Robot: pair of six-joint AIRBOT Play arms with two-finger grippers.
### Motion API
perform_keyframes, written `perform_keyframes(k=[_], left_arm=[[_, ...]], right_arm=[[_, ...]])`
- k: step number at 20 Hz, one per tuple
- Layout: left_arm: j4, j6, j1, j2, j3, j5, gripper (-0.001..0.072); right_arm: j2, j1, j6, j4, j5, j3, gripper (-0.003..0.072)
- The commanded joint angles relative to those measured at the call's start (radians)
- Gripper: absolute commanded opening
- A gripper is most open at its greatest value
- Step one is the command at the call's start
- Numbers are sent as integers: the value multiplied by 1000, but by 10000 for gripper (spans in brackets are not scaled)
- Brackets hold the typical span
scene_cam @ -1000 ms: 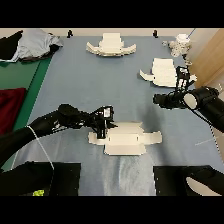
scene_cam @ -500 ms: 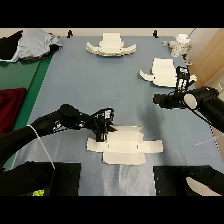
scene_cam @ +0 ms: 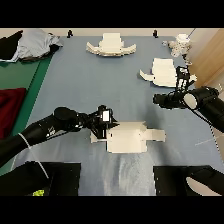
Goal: Fold the box.
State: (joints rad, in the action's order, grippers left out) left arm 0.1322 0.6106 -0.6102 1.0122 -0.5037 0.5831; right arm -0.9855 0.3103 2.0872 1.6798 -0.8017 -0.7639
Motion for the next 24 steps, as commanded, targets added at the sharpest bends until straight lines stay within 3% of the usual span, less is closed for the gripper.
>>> perform_keyframes(k=[1,5,12,19,24], left_arm=[[-75,92,-87,-23,76,-134,12],[-119,133,-131,-21,138,-189,13],[-118,137,-130,-29,142,-200,15],[-118,194,-136,-207,122,-304,10],[-118,190,-268,-189,210,-438,10]], right_arm=[[0,1,0,-2,-1,-1,49],[0,1,0,-1,0,-1,50],[0,1,0,-2,-1,-1,50],[0,1,0,-6,1,-1,50],[0,3,0,-21,13,-1,50]])
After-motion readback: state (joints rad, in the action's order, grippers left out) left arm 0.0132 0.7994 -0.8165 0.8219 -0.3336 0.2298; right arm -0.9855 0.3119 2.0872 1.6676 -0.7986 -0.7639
